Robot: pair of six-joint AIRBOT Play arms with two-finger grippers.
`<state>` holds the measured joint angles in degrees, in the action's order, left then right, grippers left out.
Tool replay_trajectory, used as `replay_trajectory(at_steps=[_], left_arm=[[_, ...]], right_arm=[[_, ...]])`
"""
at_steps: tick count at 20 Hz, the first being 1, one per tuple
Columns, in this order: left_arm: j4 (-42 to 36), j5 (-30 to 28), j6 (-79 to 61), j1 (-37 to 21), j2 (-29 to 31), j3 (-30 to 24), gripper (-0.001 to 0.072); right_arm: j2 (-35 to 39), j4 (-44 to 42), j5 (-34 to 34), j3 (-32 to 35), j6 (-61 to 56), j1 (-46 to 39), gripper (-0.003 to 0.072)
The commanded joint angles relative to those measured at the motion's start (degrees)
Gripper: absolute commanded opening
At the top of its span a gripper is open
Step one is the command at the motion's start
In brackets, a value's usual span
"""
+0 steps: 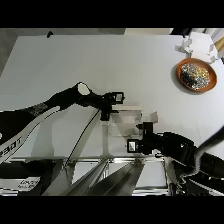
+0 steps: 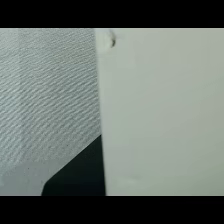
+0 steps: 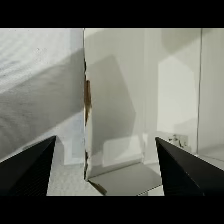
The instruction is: Fold the box and place the chain.
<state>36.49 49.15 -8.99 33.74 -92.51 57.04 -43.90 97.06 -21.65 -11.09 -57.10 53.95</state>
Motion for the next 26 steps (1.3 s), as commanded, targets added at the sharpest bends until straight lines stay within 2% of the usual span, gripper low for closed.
replay_trajectory(at_steps=[1,6,12,16,22,26], left_arm=[[0.0,0.0,0.0,0.0,0.0,0.0,0.0011],[0.0,0.0,0.0,0.0,0.0,0.0,0.0011],[0.0,0.0,0.0,0.0,0.0,0.0,0.0011],[0.0,0.0,0.0,0.0,0.0,0.0,0.0011],[0.0,0.0,0.0,0.0,0.0,0.0,0.0011],[0.0,0.0,0.0,0.0,0.0,0.0,0.0011]], right_arm=[[0.0,0.0,0.6,0.1,0.0,-1.7,0.0681],[0.0,-0.7,2.1,-0.3,0.3,-9.6,0.0681],[0.0,-2.4,3.3,-2.2,1.0,-10.1,0.0681],[0.2,-10.3,3.3,-2.2,9.5,-13.9,0.0681],[0.2,-29.9,3.2,-2.2,29.8,-19.9,0.0681],[0.2,-30.2,-1.0,-4.3,31.7,-24.0,0.0681]])
